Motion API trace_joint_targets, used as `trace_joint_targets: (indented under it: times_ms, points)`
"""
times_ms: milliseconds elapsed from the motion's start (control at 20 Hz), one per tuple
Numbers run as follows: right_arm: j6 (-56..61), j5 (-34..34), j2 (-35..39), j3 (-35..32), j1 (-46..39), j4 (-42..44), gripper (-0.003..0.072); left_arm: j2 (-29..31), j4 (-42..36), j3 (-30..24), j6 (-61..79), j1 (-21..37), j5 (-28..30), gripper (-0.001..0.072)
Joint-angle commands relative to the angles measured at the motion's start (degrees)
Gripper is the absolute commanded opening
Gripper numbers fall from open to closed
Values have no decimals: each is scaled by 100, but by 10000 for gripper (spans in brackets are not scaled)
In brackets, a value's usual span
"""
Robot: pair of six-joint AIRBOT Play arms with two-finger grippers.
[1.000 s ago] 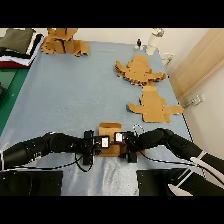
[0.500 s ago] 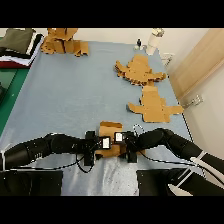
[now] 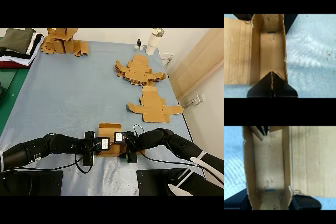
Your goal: Fold the box.
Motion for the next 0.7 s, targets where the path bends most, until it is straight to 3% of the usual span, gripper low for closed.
trace_joint_targets:
  times_ms: [0, 200, 450, 550, 650]
  points:
    - [-2, 0, -2, 4, 2, 0, 440, 245, 223, -98, -192, 116, -61, 14]
    - [-2, 2, -2, 4, 2, 0, 440, 903, 1600, -155, -1862, 673, -599, 13]
    - [-2, 0, -2, 4, 2, 0, 440, 2503, 4002, -155, -5842, 1692, -2214, 13]
    - [-2, 0, -2, 4, 2, -2, 440, 3108, 4164, -205, -7112, 2201, -2594, 13]
    - [-2, 0, -2, 4, 2, -2, 440, 3335, 3849, -446, -7982, 2662, -2953, 13]
